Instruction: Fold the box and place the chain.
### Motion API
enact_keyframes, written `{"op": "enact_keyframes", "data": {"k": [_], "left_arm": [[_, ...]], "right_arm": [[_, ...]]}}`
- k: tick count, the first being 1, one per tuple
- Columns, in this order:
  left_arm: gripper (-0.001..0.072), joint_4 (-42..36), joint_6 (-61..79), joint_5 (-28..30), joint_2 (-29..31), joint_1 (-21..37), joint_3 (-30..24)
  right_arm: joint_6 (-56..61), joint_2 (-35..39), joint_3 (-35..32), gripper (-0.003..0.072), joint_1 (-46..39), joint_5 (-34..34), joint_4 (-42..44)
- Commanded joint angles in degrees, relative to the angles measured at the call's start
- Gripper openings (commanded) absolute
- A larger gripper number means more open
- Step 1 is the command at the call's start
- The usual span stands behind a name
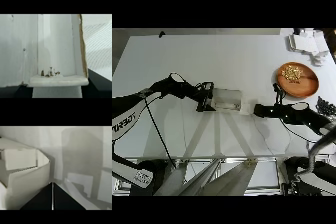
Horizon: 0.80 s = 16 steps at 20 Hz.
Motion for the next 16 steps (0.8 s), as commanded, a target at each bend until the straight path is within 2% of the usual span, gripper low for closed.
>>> {"op": "enact_keyframes", "data": {"k": [1, 5, 7, 11, 13, 16], "left_arm": [[0.0259, 0.0, 0.0, 0.0, 0.0, 0.1, 0.0], [0.0259, 0.0, 0.0, 0.0, 0.0, 0.1, 0.0], [0.0259, 0.0, 0.0, 0.0, 0.0, 0.1, 0.0], [0.0259, 0.0, 0.0, 0.0, 0.0, 0.1, 0.0], [0.0259, 0.0, 0.0, 0.0, 0.0, 0.1, 0.0], [0.0259, 0.0, 0.0, 0.0, 0.0, 0.1, 0.0]], "right_arm": [[-3.5, -0.5, 0.0, -0.0001, 2.7, 1.9, 6.3], [-3.6, -0.4, 0.0, 0.0019, 2.9, 3.5, 10.5], [-3.6, -0.2, 0.1, 0.0217, 2.9, 4.1, 12.1], [-5.4, 0.2, 0.2, 0.0227, 2.9, 4.9, 12.9], [-6.7, 0.5, 0.2, 0.0278, 2.9, 5.4, 14.8], [-8.7, 1.4, 0.2, 0.0278, 2.9, 5.1, 16.7]]}}
